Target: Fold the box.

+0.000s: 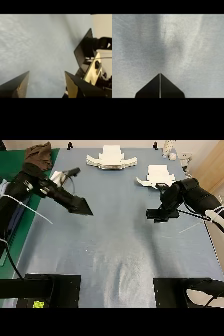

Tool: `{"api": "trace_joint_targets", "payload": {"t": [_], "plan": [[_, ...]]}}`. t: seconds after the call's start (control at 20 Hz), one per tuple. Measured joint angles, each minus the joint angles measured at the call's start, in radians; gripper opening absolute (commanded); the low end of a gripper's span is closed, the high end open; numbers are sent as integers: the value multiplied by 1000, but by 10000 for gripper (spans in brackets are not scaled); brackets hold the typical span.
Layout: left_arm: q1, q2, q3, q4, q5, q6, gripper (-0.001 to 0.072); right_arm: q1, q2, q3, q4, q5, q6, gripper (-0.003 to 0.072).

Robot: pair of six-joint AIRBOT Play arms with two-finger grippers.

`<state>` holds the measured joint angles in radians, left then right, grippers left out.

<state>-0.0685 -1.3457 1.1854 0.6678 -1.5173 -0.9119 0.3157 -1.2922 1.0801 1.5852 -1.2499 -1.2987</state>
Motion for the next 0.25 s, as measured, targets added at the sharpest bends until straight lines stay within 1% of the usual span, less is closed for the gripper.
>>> {"api": "trace_joint_targets", "payload": {"t": [0.15, 0.25], "plan": [[-125, 18, -111, -10, 72, -14, 689, 0, 0, 0, 0, 0, 0, 18], [-184, 24, -164, -14, 116, -23, 689, 0, 0, 0, 0, 0, 0, 18]]}}
